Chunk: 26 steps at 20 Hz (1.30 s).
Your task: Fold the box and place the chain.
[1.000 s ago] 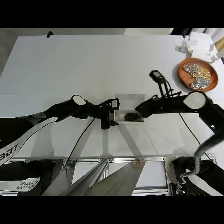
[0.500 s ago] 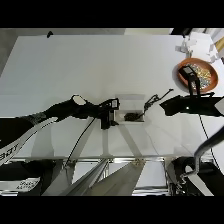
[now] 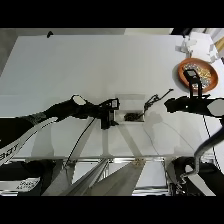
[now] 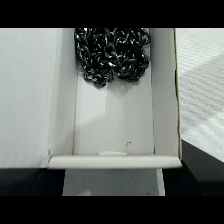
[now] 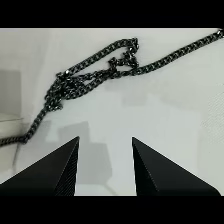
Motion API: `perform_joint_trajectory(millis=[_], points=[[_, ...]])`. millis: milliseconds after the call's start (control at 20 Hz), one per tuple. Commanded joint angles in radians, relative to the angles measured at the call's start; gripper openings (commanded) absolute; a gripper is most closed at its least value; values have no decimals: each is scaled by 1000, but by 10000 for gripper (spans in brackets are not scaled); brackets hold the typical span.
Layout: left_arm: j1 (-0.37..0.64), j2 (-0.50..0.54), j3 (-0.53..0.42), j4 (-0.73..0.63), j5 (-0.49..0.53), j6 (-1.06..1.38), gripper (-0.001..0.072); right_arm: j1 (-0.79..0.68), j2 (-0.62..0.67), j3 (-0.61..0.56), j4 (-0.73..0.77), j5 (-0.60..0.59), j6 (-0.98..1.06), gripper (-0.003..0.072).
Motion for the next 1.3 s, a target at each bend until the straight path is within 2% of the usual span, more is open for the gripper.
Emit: perform_joint_trajectory(millis=[0,600,850,1250], points=[[-1,1,0,0,0,0,138,1,-55,-7,5,-67,8,371],[-1,1,0,0,0,0,138,138,-284,-7,18,-227,8,363],[-1,1,0,0,0,0,138,148,-290,-7,18,-261,8,360],[-1,1,0,0,0,0,138,148,-291,-6,18,-412,86,316]])
